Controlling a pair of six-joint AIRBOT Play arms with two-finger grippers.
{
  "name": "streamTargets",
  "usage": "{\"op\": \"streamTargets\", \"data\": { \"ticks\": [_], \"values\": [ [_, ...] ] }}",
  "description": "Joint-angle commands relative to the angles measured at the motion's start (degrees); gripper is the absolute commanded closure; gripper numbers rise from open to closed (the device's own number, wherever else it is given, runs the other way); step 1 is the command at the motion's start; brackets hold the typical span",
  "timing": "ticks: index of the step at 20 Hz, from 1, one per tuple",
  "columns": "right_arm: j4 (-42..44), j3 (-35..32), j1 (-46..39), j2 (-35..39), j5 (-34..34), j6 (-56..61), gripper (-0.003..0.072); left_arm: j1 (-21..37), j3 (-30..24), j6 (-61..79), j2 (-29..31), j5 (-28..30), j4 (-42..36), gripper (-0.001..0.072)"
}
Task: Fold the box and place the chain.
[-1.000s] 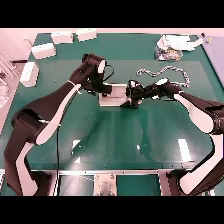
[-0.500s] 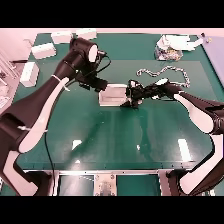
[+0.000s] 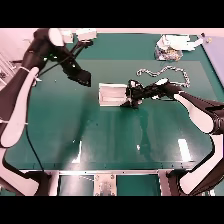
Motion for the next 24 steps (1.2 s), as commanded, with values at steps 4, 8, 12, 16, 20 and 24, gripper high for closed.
{"op": "streamTargets", "data": {
  "ticks": [4,8,12,16,20,24],
  "values": [
    [0.0,0.02,0.04,0.0,0.02,0.0,0.0096,9.42,-14.12,25.09,-0.07,5.68,-21.53,0.0219],
    [0.0,0.02,0.04,0.0,0.0,0.0,0.0097,9.46,-22.73,56.19,-0.07,16.15,-25.66,0.0216],
    [0.0,0.02,0.04,0.0,0.0,0.0,0.0096,9.46,-26.43,70.07,-0.2,20.79,-26.84,0.0218],
    [0.0,0.02,0.04,0.0,0.0,0.0,0.0097,9.46,-26.69,78.71,-3.1,20.83,-31.41,0.002],
    [0.0,0.02,0.04,0.0,0.0,0.0,0.0097,9.44,-26.69,89.13,-7.96,20.04,-40.92,-0.0011],
    [0.0,0.02,0.04,0.0,0.0,0.0,0.0096,8.74,-26.69,89.42,-9.31,21.55,-42.23,-0.0011]
  ]
}}
